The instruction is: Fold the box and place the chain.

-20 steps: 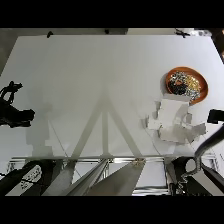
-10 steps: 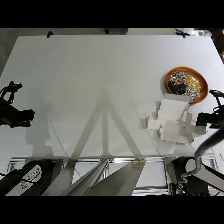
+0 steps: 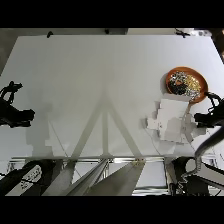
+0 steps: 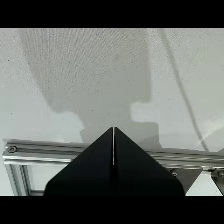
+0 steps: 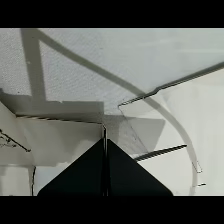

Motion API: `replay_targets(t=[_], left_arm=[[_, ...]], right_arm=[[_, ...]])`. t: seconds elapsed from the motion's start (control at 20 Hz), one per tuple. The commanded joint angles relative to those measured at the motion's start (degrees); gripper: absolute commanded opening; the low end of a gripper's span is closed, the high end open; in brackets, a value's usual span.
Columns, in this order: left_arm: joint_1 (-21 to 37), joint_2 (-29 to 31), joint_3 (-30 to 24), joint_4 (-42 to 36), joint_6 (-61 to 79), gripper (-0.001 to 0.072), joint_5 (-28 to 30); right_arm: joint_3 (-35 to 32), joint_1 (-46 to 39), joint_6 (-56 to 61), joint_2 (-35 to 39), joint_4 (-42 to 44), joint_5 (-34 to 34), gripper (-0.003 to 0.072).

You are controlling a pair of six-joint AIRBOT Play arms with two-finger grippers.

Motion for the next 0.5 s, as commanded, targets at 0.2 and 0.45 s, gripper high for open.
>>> replay_targets(t=[0.2,0.45], left_arm=[[0.0,0.0,0.0,0.0,0.0,0.0009,0.0],[0.0,0.0,0.0,0.0,0.0,0.0009,0.0]], right_arm=[[0.0,0.1,-0.6,-0.1,4.3,1.1,0.001],[0.0,0.0,-0.3,-0.1,4.3,0.8,0.001]])
